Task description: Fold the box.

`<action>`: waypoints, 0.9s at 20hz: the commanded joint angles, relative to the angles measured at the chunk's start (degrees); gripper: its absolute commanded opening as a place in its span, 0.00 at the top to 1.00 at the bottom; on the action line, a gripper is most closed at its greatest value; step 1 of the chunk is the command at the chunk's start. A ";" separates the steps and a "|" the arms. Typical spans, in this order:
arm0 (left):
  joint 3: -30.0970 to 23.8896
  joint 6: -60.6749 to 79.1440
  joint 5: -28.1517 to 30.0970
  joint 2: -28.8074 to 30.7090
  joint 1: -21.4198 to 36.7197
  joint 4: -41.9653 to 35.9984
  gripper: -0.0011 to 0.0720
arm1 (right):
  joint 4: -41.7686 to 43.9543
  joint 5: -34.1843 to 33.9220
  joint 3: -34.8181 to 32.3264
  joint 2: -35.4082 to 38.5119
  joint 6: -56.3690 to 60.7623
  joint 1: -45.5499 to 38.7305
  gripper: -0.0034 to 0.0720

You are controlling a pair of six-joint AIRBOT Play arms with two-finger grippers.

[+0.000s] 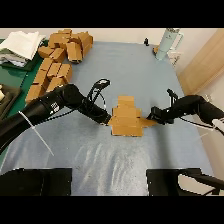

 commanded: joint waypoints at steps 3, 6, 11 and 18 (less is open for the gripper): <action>0.00 -0.09 0.15 0.00 0.04 -1.03 0.97 | 1.03 -11.65 9.81 -11.87 -5.27 0.20 0.56; 0.02 1.22 -0.07 0.00 0.02 -5.66 0.97 | 3.26 -13.86 9.99 -14.67 -6.99 1.20 0.64; 0.02 1.64 -2.58 0.00 0.15 -9.27 0.21 | 4.50 -13.46 9.94 -14.34 -10.91 6.01 0.95; 0.13 2.43 -11.50 0.00 8.33 -9.25 0.27 | 4.96 -6.73 4.26 -1.25 -14.14 14.64 0.95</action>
